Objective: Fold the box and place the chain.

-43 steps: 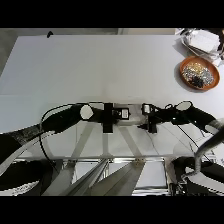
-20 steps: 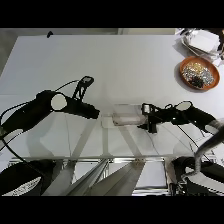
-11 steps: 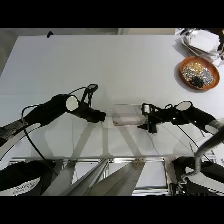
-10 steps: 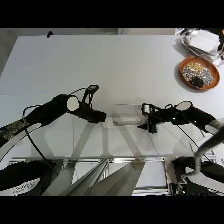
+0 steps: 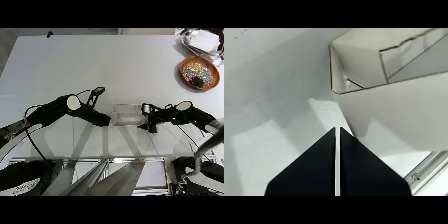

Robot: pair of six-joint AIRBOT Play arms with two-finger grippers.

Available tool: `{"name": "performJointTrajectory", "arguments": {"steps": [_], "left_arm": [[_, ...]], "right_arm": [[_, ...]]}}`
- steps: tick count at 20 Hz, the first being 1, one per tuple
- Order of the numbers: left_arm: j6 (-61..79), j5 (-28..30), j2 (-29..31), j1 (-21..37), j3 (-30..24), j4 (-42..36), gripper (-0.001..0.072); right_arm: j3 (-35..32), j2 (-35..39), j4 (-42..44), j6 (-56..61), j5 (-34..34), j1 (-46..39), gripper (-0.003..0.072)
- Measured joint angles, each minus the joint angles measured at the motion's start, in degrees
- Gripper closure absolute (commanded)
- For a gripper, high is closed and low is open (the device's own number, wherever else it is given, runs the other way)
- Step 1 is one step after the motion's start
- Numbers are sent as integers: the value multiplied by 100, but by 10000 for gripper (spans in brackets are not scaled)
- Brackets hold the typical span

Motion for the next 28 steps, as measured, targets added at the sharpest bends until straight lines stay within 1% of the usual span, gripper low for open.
{"name": "performJointTrajectory", "arguments": {"steps": [1, 2, 3, 5, 6, 7, 10, 11, 15, 17, 18, 19, 20, 23, 26, 27, 28], "left_arm": [[85, -4, 33, 0, 0, -63, 665], [170, -24, 68, 0, 0, -107, 633], [260, -28, 105, 0, 0, -155, 631], [468, -7, 210, 0, 0, -234, 594], [549, 22, 264, 7, 0, -254, 545], [621, 39, 310, 11, 0, -275, 524], [778, 74, 382, 13, 0, -352, 353], [807, 79, 382, 13, 0, -378, 316], [868, 81, 258, -22, 0, -439, 314], [857, 160, 181, -74, 0, -466, 254], [804, 234, 160, -98, 0, -481, 249], [750, 317, 142, -125, 0, -490, 212], [669, 402, 129, -153, 0, -503, 199], [501, 568, 107, -234, 0, -529, 197], [299, 741, 98, -328, 0, -544, 170], [214, 820, 98, -363, 2, -544, 149], [125, 868, 98, -393, 2, -544, 149]], "right_arm": [[0, 0, 0, 0, 0, 0, 366], [0, 0, 0, 0, 0, 0, 366], [0, 0, 0, 0, 2, 0, 366], [0, 0, 0, 0, 2, 0, 366], [0, 0, 0, 0, 2, 0, 366], [0, 0, 0, 0, 2, 0, 366], [0, 0, 2, 0, 2, 0, 366], [0, 0, 2, 0, 2, 0, 366], [0, 0, 0, 0, 0, 0, 366], [0, 0, 0, 0, 2, 0, 366], [0, 0, 0, 0, 2, 0, 366], [0, 0, 0, 0, 2, 0, 366], [0, 0, 0, 0, 2, 0, 366], [0, 0, 0, 0, 2, 0, 366], [0, 0, 2, 0, 0, 0, 366], [0, 0, 0, 2, 2, 0, 366], [0, 0, 2, 2, 2, 0, 366]]}}
